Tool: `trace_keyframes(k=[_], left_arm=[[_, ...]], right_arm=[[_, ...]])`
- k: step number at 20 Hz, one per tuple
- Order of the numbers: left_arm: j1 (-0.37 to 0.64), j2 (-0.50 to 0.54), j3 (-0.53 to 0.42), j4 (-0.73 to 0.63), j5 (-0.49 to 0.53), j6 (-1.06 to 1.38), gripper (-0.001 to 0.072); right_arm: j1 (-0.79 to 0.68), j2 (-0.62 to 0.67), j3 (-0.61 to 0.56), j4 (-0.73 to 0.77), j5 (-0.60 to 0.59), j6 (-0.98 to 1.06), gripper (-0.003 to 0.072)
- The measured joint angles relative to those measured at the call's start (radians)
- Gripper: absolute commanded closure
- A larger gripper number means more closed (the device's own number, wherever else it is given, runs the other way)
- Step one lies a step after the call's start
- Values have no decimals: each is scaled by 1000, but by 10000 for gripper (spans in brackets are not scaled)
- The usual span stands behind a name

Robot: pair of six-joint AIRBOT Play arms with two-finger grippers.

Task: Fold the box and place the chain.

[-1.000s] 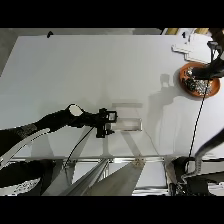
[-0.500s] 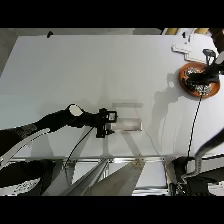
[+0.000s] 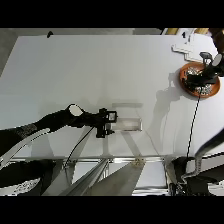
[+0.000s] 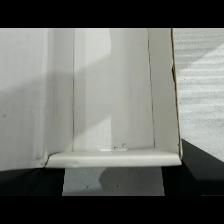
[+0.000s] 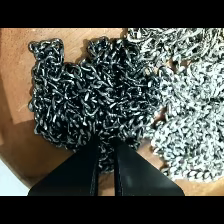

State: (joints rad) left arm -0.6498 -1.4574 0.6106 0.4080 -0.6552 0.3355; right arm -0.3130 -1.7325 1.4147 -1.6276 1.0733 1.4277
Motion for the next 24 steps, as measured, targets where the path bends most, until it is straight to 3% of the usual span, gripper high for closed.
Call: trace_keyframes(k=[4, 8, 15, 19, 24], left_arm=[[0, 0, 0, 0, 0, 0, 491], [0, 0, 0, 0, 0, 0, 491], [0, 0, 0, 0, 0, 0, 491], [0, 0, 0, 0, 0, 0, 491], [0, 0, 0, 0, 0, 0, 491]], right_arm=[[1, 70, 0, 2, 35, -34, 668], [1, 240, 0, 52, 123, -80, 669], [10, 597, 0, 402, 299, -165, 669], [86, 764, 0, 520, 390, -193, 669], [263, 932, 0, 565, 444, -192, 669]])
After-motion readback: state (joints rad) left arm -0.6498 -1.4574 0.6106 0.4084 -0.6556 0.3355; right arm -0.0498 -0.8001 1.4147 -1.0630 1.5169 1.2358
